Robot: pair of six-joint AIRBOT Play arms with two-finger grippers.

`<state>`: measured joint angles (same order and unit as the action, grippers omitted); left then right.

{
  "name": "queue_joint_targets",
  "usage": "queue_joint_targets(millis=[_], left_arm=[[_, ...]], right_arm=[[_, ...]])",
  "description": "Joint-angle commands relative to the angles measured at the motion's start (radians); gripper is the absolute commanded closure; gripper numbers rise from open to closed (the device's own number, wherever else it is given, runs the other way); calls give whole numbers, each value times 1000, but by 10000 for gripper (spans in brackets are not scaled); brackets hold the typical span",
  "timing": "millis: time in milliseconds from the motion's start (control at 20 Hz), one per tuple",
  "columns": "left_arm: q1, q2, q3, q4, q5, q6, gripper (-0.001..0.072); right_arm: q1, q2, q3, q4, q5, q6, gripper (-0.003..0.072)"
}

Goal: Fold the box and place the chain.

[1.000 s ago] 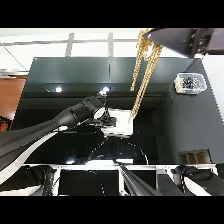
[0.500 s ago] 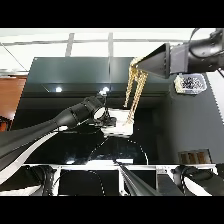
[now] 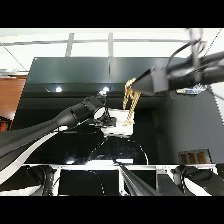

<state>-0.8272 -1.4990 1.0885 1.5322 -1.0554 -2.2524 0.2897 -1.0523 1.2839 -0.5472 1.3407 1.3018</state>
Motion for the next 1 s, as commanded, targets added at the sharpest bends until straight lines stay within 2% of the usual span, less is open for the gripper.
queue_joint_targets(millis=[0, 300, 550, 950], left_arm=[[0, 0, 0, 0, 0, 0, 682], [0, 0, 0, 0, 0, 0, 682], [0, 0, 0, 0, 0, 0, 682], [0, 0, 0, 0, 0, 0, 682]], right_arm=[[52, 0, -149, -22, -81, 3, 673], [54, 0, -314, -67, -121, 3, 673], [-2, 20, -314, -78, -94, 4, 673], [-202, 174, -314, -71, -2, 23, 673]])
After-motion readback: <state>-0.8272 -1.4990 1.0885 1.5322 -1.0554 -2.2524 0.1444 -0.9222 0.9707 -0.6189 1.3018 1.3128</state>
